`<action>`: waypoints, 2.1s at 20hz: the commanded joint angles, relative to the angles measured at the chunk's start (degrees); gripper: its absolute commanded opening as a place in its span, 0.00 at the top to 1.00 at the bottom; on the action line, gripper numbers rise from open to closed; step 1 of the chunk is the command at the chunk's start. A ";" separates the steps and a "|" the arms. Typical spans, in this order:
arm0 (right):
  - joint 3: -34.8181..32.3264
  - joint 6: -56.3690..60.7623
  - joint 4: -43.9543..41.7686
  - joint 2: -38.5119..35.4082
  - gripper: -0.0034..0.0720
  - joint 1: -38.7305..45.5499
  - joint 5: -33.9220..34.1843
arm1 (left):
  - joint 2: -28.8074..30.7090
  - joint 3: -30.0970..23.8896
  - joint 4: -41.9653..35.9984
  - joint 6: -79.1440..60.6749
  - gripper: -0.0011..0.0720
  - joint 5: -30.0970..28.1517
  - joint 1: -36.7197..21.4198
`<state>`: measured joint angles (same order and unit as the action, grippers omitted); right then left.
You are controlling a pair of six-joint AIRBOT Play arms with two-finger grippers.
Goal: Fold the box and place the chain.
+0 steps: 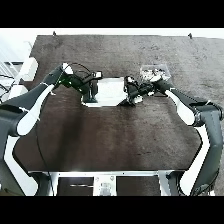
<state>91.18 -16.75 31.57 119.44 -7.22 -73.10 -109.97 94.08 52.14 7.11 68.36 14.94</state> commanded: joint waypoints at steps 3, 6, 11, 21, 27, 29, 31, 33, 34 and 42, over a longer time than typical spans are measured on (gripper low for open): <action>0.00 0.00 -0.02 0.04 0.17 -0.07 0.00 | -0.07 -0.11 -0.09 -0.76 0.50 -0.79 0.02; 0.00 0.00 -0.02 0.04 0.17 -0.07 -0.02 | -0.17 -0.11 -1.33 -1.49 0.50 -0.61 0.02; 0.00 0.00 -0.02 0.04 0.17 -0.07 0.00 | -2.54 -0.11 -8.37 -4.74 0.51 -0.59 0.02; 0.00 0.00 -0.02 0.04 0.17 -0.07 0.00 | -3.69 -0.11 -12.04 -6.10 0.47 -1.29 0.02; 0.00 0.00 0.00 0.04 0.17 -0.07 -0.02 | -3.72 -0.11 -12.09 -5.66 0.09 -1.44 0.02; 0.00 0.00 -0.02 0.04 0.17 -0.07 -0.02 | -3.72 -0.11 -12.09 -5.62 0.09 -1.42 0.02; 0.00 0.00 -0.02 0.04 0.17 -0.07 -0.02 | -3.72 -0.11 -11.61 -5.14 0.24 -1.20 -0.04; 0.00 0.00 0.00 0.04 0.17 -0.07 0.00 | -3.72 -0.11 -8.37 -5.03 0.67 -0.24 -0.46; 0.00 0.00 -0.02 0.04 0.17 -0.07 -0.02 | -3.72 -0.11 -7.74 -5.01 0.67 0.44 -0.90; 0.00 0.00 0.00 0.04 0.17 -0.07 -0.02 | -2.21 0.02 -7.98 -0.52 0.96 4.92 -4.59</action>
<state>91.18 -16.78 31.57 119.44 -7.25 -73.10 -113.12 94.02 43.97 4.01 72.47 11.09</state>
